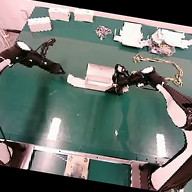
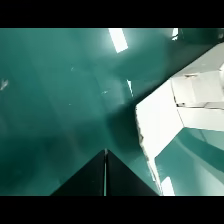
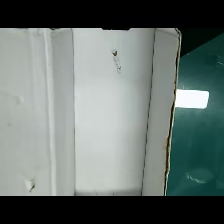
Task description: Fold the box and place the chain.
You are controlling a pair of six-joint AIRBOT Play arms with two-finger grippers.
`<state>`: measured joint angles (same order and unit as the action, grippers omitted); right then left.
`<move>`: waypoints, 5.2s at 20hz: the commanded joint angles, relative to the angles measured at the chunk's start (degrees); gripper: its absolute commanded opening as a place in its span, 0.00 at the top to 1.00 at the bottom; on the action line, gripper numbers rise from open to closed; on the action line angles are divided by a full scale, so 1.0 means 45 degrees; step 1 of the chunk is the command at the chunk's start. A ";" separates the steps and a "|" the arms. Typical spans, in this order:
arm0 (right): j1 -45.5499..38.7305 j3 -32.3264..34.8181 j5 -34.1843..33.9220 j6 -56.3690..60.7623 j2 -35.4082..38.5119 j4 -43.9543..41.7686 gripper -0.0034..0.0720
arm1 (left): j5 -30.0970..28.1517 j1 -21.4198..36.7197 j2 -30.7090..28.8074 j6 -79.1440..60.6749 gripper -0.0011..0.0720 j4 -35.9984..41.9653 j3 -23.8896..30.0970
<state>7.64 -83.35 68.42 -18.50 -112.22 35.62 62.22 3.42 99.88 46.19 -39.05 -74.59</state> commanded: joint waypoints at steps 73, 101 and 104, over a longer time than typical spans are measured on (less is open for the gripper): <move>0.0000 0.0005 0.0005 0.0000 -0.0010 0.0000 0.28 | 0.0588 -0.2497 0.0554 0.1530 0.56 0.3400 -0.0063; 0.0000 0.0005 0.0005 0.0000 -0.0010 0.0000 0.28 | 0.0029 -0.5183 0.0559 1.1715 0.57 -0.4308 -0.2948; 0.0000 0.0005 0.0005 0.0000 -0.0010 0.0000 0.28 | 0.0053 -0.5382 0.0559 1.2220 0.57 -0.4911 -0.3109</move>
<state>7.64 -83.35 68.38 -18.52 -112.25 35.57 62.59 -20.01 102.43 97.95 -56.82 -87.79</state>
